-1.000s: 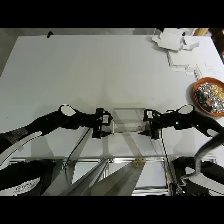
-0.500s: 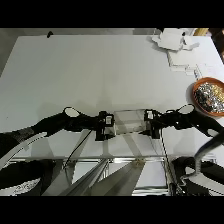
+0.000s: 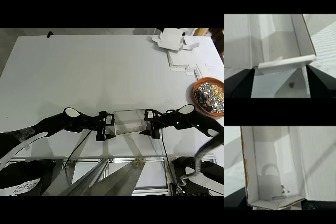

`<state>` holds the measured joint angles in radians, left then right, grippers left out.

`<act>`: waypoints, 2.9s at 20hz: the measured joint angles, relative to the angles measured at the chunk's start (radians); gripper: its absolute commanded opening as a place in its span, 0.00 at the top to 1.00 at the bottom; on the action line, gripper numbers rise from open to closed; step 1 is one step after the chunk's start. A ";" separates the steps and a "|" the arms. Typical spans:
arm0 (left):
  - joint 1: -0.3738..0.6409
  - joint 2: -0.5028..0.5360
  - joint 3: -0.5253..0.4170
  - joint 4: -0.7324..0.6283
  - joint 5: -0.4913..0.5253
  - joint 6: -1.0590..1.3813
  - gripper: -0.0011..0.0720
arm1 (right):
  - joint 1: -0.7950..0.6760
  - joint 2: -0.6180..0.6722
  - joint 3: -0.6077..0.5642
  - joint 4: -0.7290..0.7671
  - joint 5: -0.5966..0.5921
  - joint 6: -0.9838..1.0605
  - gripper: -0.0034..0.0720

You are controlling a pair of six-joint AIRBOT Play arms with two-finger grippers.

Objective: Fold the box and place the chain.

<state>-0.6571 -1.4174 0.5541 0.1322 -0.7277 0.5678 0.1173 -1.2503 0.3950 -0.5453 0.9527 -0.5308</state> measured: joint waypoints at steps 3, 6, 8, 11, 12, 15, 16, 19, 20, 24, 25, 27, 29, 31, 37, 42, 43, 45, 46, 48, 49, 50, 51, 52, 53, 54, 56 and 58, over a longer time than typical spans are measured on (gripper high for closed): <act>0.023 0.024 0.000 0.019 -0.022 -0.021 0.03 | 0.000 0.000 0.000 0.006 -0.001 0.003 0.34; 0.053 0.044 -0.002 0.049 -0.044 -0.036 0.03 | 0.001 0.000 0.000 0.011 0.000 0.005 0.34; 0.069 0.051 -0.010 0.058 -0.056 -0.042 0.03 | 0.001 -0.001 0.000 0.001 0.001 0.002 0.34; 0.085 0.055 -0.026 0.087 -0.056 -0.044 0.03 | 0.001 -0.001 0.000 0.000 0.002 -0.001 0.34; 0.089 0.055 -0.031 0.097 -0.056 -0.044 0.02 | 0.001 -0.001 0.000 0.000 0.002 -0.001 0.34; 0.085 0.055 -0.037 0.090 -0.052 -0.045 0.02 | 0.001 -0.001 0.000 0.000 0.002 -0.001 0.34; 0.077 0.055 -0.038 0.077 -0.047 -0.044 0.02 | 0.001 -0.001 0.000 0.000 0.002 -0.002 0.34; 0.057 0.045 -0.040 0.032 -0.022 -0.033 0.02 | 0.001 -0.001 0.000 0.000 0.001 -0.002 0.34; 0.052 0.040 -0.040 0.018 -0.016 -0.024 0.02 | 0.001 -0.001 0.000 0.000 0.001 -0.002 0.34; 0.033 0.028 -0.040 -0.032 -0.004 0.003 0.02 | 0.001 -0.001 0.000 0.000 0.001 -0.002 0.34; 0.029 0.027 -0.040 -0.042 -0.002 0.009 0.02 | 0.001 -0.001 0.000 0.000 0.001 -0.002 0.34; 0.019 0.025 -0.040 -0.059 0.004 0.025 0.03 | 0.001 -0.001 0.000 0.000 0.000 -0.002 0.34; 0.005 0.024 -0.040 -0.072 0.018 0.033 0.03 | 0.001 -0.001 0.000 0.000 0.001 -0.002 0.34; -0.007 0.024 -0.040 -0.079 0.033 0.039 0.03 | 0.001 -0.001 0.000 0.000 0.000 -0.002 0.34; -0.022 0.024 -0.039 -0.087 0.055 0.043 0.06 | 0.001 -0.001 0.000 0.000 0.001 -0.002 0.34; -0.024 0.024 -0.039 -0.089 0.056 0.047 0.79 | 0.001 -0.001 0.000 0.000 -0.001 -0.004 0.34; -0.024 0.024 -0.039 -0.089 0.057 0.047 0.79 | 0.001 -0.001 0.000 0.000 -0.001 -0.004 0.34; -0.024 0.024 -0.039 -0.089 0.057 0.047 0.79 | 0.001 -0.001 0.000 0.000 -0.001 -0.003 0.34; -0.024 0.024 -0.039 -0.089 0.057 0.048 0.79 | 0.001 -0.001 0.000 0.000 -0.001 -0.003 0.34; -0.024 0.024 -0.039 -0.090 0.057 0.049 0.79 | 0.001 -0.001 0.000 0.000 0.000 -0.002 0.34; -0.024 0.024 -0.039 -0.090 0.057 0.049 0.79 | 0.001 -0.001 0.000 0.000 0.000 -0.002 0.34; -0.024 0.024 -0.039 -0.090 0.057 0.049 0.79 | 0.001 -0.001 0.000 0.000 0.000 -0.002 0.34; -0.024 0.024 -0.039 -0.090 0.057 0.049 0.79 | 0.001 -0.001 0.000 0.000 0.000 -0.002 0.34; -0.024 0.024 -0.039 -0.090 0.057 0.049 0.79 | 0.001 -0.001 0.000 0.000 0.000 -0.002 0.34; -0.024 0.024 -0.039 -0.090 0.057 0.049 0.79 | 0.001 -0.001 0.000 0.000 0.000 -0.002 0.34; -0.024 0.024 -0.039 -0.090 0.057 0.049 0.79 | 0.001 -0.001 0.000 0.000 0.000 -0.002 0.34; -0.024 0.024 -0.039 -0.090 0.057 0.049 0.79 | 0.001 -0.001 0.000 0.000 0.000 -0.002 0.34; -0.024 0.024 -0.039 -0.090 0.057 0.049 0.79 | 0.001 -0.001 0.000 0.000 0.000 -0.002 0.34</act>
<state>-0.6807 -1.3937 0.5152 0.0418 -0.6704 0.6170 0.1181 -1.2514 0.3946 -0.5453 0.9531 -0.5323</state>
